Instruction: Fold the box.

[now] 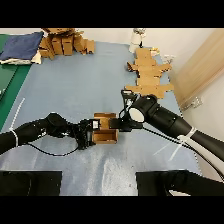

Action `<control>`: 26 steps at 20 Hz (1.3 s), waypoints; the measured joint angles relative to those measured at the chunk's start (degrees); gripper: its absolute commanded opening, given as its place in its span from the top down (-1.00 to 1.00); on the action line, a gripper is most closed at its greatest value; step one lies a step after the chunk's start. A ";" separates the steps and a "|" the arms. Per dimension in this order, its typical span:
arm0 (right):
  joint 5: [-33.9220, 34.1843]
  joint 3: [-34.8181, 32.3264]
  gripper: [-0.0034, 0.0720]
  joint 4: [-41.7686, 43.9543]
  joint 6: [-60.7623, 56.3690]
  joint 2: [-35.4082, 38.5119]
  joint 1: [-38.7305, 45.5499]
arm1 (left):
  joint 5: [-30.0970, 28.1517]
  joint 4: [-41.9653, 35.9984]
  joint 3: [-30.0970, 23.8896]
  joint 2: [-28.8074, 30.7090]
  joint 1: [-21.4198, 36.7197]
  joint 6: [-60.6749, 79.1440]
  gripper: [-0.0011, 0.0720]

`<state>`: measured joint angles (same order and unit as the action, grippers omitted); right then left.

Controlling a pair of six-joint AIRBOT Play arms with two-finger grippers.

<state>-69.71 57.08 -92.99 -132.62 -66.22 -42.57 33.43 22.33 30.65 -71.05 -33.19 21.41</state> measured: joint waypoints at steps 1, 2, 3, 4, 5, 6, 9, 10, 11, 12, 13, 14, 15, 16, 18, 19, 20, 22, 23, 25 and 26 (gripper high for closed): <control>0.11 -0.17 0.90 -0.55 0.07 0.35 1.36 | 0.00 0.00 0.00 0.00 0.00 -0.02 -0.16; 0.81 -0.48 0.90 -0.94 0.70 0.63 3.43 | 0.00 0.02 0.00 0.00 0.00 -0.02 -0.16; 2.34 -0.90 0.90 -0.61 2.10 0.79 5.86 | 0.00 0.02 0.00 0.00 0.00 -0.02 -0.16; 4.52 -1.60 0.90 1.51 4.63 0.87 9.09 | 0.00 0.00 0.00 0.00 0.00 -0.02 -0.16; 7.21 -2.45 0.90 4.66 7.93 0.83 12.44 | 0.00 0.00 0.00 0.00 0.00 -0.02 -0.16; 10.25 -3.52 0.90 9.84 12.61 0.33 16.35 | 0.00 0.02 0.00 0.00 0.00 -0.02 -0.16; 15.72 -6.14 0.90 32.02 32.85 -4.37 27.39 | 0.00 0.00 0.00 0.00 0.00 -0.02 -0.16; 15.72 -6.69 0.90 41.27 41.59 -7.02 30.34 | 0.00 0.00 0.00 0.00 0.00 -0.04 -0.16; 15.15 -6.95 0.90 49.55 49.40 -9.62 32.37 | 0.00 0.00 0.00 0.00 0.00 -0.02 -0.16; 13.90 -7.08 0.90 57.16 56.76 -12.35 33.81 | 0.00 0.00 0.00 0.00 0.00 -0.04 -0.16; 12.26 -7.10 0.90 62.69 62.38 -14.71 34.53 | 0.00 0.00 0.00 0.00 0.00 -0.04 -0.16; 10.45 -7.13 0.90 67.06 67.36 -16.96 34.69 | 0.00 0.00 0.00 0.00 0.00 -0.04 -0.16; 8.92 -7.13 0.90 70.23 71.41 -18.62 34.45 | 0.00 0.00 0.00 0.00 0.00 -0.04 -0.16; 7.30 -7.13 0.90 72.81 75.38 -20.00 33.88 | 0.00 0.00 0.00 0.00 0.00 -0.04 -0.16; 4.00 -7.13 0.90 76.22 82.47 -21.51 32.30 | 0.00 0.00 0.00 0.00 0.00 -0.04 -0.16; 2.29 -7.13 0.90 77.44 85.72 -21.86 31.58 | 0.00 0.00 0.00 0.00 0.00 -0.04 -0.16; 0.46 -7.13 0.90 78.31 89.07 -21.99 31.04 | 0.00 0.00 0.00 0.00 0.00 -0.04 -0.16; -2.49 -7.17 0.90 79.47 94.73 -21.75 30.38 | 0.00 -0.02 0.00 0.00 0.00 -0.07 -0.16; -3.58 -7.17 0.90 79.54 96.98 -21.31 30.18 | 0.00 0.00 0.00 0.00 0.00 -0.04 -0.16; -5.03 -7.21 0.90 78.88 100.65 -19.82 29.90 | -0.02 -0.02 0.00 0.00 0.00 -0.04 -0.16; -5.51 -7.32 0.90 77.90 102.14 -18.75 29.81 | -0.02 0.00 0.00 0.00 0.00 -0.04 -0.16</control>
